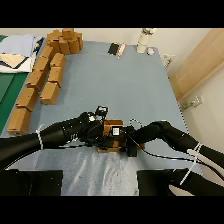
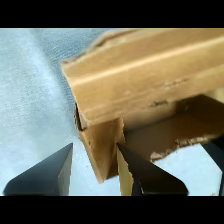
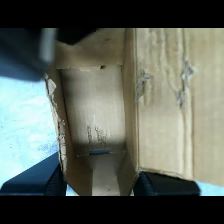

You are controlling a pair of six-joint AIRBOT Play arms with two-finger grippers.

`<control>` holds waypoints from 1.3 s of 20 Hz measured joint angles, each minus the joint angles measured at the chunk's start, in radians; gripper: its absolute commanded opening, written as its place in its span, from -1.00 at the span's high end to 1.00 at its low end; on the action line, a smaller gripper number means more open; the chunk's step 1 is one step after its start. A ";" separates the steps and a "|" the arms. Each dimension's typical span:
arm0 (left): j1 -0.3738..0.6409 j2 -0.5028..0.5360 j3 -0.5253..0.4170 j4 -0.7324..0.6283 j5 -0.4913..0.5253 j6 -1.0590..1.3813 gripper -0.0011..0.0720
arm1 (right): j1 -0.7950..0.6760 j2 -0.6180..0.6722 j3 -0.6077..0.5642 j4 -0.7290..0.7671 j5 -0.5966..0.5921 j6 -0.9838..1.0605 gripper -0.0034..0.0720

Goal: Fold the box.

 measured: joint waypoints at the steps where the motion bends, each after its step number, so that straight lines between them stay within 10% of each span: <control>1: 0.000 -0.007 0.000 -0.002 0.003 -0.010 -0.15 | 0.000 0.000 0.000 0.000 0.000 0.000 -0.28; 11: 0.001 -0.064 0.015 -0.010 0.033 -0.081 0.18 | 0.000 0.000 0.000 0.000 0.000 0.000 -0.28; 15: 0.003 -0.087 0.025 -0.007 0.016 -0.103 0.93 | 0.000 0.000 0.000 0.003 0.000 0.004 -0.28; 20: 0.001 -0.094 0.029 -0.011 0.014 -0.104 0.87 | 0.000 0.000 0.000 0.003 0.000 0.002 -0.28; 22: 0.001 -0.097 0.028 -0.027 0.027 -0.101 -0.07 | 0.000 0.000 0.000 -0.001 0.001 -0.003 -0.28; 26: 0.001 -0.093 0.029 -0.069 0.019 -0.104 -0.07 | 0.000 0.000 0.000 0.000 0.001 -0.001 -0.28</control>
